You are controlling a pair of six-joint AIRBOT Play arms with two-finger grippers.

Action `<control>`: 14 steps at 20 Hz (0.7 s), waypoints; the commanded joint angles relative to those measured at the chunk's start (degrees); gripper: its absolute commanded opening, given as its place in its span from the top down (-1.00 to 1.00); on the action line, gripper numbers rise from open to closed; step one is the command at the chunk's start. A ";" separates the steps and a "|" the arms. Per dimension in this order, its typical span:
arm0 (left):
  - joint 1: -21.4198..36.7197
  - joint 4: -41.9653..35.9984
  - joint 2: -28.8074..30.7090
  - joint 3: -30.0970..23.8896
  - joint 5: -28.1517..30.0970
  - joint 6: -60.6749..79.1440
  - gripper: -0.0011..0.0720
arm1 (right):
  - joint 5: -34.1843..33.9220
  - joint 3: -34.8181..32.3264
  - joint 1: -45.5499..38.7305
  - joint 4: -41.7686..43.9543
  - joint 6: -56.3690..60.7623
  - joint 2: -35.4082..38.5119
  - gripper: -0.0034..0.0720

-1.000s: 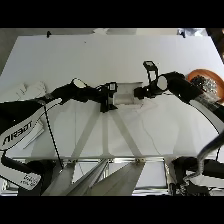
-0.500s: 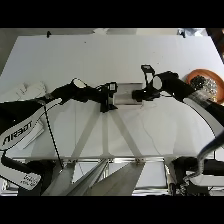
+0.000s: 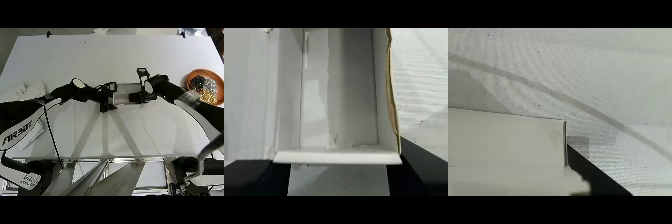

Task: Fold the box and place the chain.

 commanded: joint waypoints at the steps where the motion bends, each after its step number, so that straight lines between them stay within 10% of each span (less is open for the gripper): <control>1: -0.02 -0.04 -0.04 -0.02 0.09 0.07 0.38 | -0.79 0.02 0.24 -0.20 0.81 0.46 0.28; 14: -0.02 -0.04 -0.04 -0.02 0.09 0.07 0.38 | 10.91 0.02 -0.68 -25.49 -1.29 17.09 0.28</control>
